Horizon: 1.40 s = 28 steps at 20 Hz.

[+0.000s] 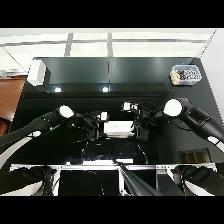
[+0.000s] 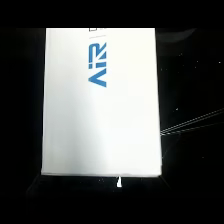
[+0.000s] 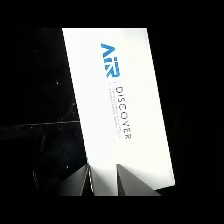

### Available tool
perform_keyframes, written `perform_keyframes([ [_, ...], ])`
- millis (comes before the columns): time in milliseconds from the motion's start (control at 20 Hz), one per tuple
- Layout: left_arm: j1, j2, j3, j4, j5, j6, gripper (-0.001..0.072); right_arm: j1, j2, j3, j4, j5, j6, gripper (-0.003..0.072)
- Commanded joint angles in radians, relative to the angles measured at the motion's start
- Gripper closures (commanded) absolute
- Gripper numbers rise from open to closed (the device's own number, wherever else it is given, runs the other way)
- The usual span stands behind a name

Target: Fold the box and place the chain.

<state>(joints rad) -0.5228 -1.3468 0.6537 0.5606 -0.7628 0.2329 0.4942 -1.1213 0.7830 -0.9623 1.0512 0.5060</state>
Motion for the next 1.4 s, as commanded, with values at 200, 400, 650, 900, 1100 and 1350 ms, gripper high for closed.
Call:
perform_keyframes([
  [200,0.000,-0.001,0.001,0.000,0.001,0.000,0.0360,-0.042,0.045,0.041,0.009,0.045,0.353,0.0489],
  [400,0.000,-0.001,0.001,0.000,0.001,0.000,0.0361,-0.048,0.059,0.005,0.154,0.078,0.749,0.0675],
  [650,0.000,-0.001,0.001,0.000,0.001,0.000,0.0360,0.008,0.055,-0.069,0.336,-0.103,0.747,0.0675],
  [900,0.000,-0.001,0.001,0.000,0.001,0.000,0.0360,0.007,0.008,-0.070,0.344,-0.147,0.748,0.0675],
  [1100,0.000,-0.001,0.001,0.000,0.001,0.000,0.0360,0.007,-0.063,-0.071,0.319,-0.147,0.747,0.0675],
  [1350,0.000,-0.001,0.001,0.000,0.001,0.000,0.0360,0.007,-0.101,-0.073,0.315,-0.147,0.747,0.0675],
])
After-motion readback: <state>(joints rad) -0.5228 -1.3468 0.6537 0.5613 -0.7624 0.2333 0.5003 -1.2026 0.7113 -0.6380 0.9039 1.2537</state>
